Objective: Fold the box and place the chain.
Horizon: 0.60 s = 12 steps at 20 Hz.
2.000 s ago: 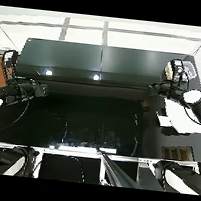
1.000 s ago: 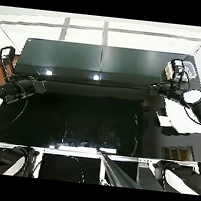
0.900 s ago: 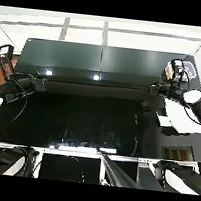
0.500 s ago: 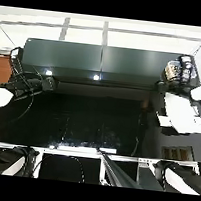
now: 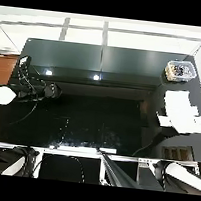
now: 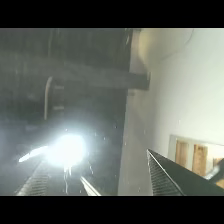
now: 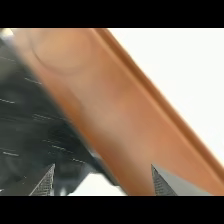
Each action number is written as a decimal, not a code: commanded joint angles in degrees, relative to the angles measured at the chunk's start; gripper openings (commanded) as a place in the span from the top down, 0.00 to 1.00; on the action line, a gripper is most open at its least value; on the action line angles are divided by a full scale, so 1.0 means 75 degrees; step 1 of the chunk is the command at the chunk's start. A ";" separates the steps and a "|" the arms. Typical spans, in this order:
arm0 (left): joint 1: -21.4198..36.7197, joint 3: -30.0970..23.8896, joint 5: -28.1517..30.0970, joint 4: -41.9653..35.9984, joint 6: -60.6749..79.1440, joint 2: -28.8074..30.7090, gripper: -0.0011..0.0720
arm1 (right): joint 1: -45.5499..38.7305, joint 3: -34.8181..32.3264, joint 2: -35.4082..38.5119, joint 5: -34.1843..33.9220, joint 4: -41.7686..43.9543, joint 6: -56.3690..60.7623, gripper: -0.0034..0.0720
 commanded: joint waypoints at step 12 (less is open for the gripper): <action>-0.0006 0.0000 -0.0370 -0.0845 -0.0003 -0.0012 0.02 | -0.1049 0.2748 -0.2570 0.4468 0.2343 -0.5549 0.33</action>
